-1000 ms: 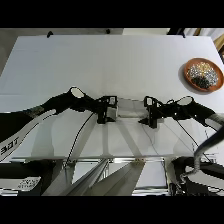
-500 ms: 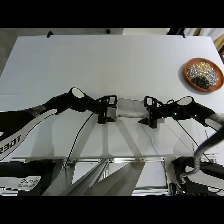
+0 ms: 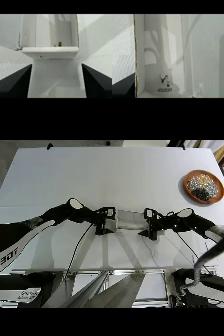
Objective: Fold the box and place the chain.
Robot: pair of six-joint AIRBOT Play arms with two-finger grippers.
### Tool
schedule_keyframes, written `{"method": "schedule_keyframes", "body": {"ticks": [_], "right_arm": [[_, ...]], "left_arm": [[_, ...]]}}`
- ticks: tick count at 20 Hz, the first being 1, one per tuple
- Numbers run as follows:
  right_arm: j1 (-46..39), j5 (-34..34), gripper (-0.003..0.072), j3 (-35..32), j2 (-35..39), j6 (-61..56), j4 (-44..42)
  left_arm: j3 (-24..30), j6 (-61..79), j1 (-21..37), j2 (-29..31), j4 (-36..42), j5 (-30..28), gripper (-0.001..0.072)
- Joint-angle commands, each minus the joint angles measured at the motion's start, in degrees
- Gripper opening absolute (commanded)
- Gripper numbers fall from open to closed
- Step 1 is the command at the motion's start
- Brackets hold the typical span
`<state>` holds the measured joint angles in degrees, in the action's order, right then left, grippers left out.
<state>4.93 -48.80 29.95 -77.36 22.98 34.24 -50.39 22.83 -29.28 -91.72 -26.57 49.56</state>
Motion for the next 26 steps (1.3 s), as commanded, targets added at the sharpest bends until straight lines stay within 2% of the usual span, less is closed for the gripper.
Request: {"method": "schedule_keyframes", "body": {"ticks": [1,7,26], "right_arm": [[0.0,-0.02,0.0451,-0.02,0.04,0.0,0.02],[0.0,-0.02,0.0451,-0.02,0.04,0.02,0.02],[0.0,-0.02,0.0451,-0.02,0.04,0.02,0.02]], "left_arm": [[0.0,2.99,-0.11,0.09,2.6,-0.35,0.0705],[0.0,4.44,-0.22,-0.26,5.31,-2.19,0.0705],[-0.13,7.89,-2.95,-2.47,6.64,0.0,0.0696]]}}
